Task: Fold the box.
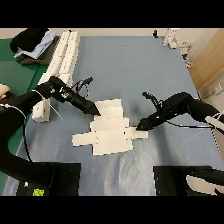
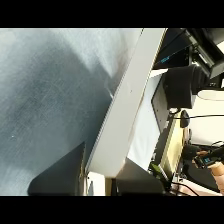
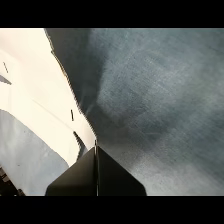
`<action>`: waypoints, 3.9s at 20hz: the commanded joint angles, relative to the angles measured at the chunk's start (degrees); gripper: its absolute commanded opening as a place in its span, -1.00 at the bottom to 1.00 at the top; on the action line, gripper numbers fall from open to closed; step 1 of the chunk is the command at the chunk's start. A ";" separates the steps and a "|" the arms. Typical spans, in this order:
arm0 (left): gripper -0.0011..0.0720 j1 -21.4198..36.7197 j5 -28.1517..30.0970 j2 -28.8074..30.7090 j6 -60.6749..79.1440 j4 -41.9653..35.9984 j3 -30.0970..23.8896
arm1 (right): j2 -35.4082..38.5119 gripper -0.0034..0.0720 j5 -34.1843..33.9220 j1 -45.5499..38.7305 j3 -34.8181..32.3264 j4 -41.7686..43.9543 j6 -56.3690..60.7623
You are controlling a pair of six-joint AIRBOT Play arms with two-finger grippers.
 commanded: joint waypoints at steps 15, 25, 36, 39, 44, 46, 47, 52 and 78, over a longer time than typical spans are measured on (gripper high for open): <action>-0.93 -2.73 -0.31 -0.07 3.13 1.51 0.87 | 0.04 -0.90 0.02 0.04 -0.02 -0.04 0.02; -0.94 -2.73 1.92 -0.02 9.49 1.49 1.18 | 0.04 0.05 3.65 0.02 1.25 -5.68 1.25; -0.96 -8.37 13.51 15.63 30.38 1.25 -1.55 | 2.69 0.05 3.04 -0.09 12.35 -54.80 53.94; -0.96 -12.74 24.20 24.50 39.21 -0.59 -10.60 | 4.00 0.05 2.75 -0.07 12.35 -54.86 56.72; -0.95 -16.83 32.04 33.51 60.17 -17.00 -26.14 | 4.09 -0.16 3.28 -0.07 12.35 -51.93 59.65; -0.95 -18.29 35.19 34.23 66.10 -18.99 -30.18 | 4.09 -0.16 4.00 -0.07 12.35 -49.99 59.65; -0.95 -19.10 37.48 34.25 67.80 -19.34 -31.82 | 4.09 -0.16 4.55 -0.07 12.35 -49.20 59.65; -0.94 -20.90 44.13 34.25 66.55 -19.02 -34.32 | 4.07 -0.16 6.27 -0.07 12.33 -46.84 59.63; -0.94 -13.20 26.86 23.69 47.50 -7.52 -17.11 | 4.07 -0.16 6.51 0.04 12.28 -44.85 59.36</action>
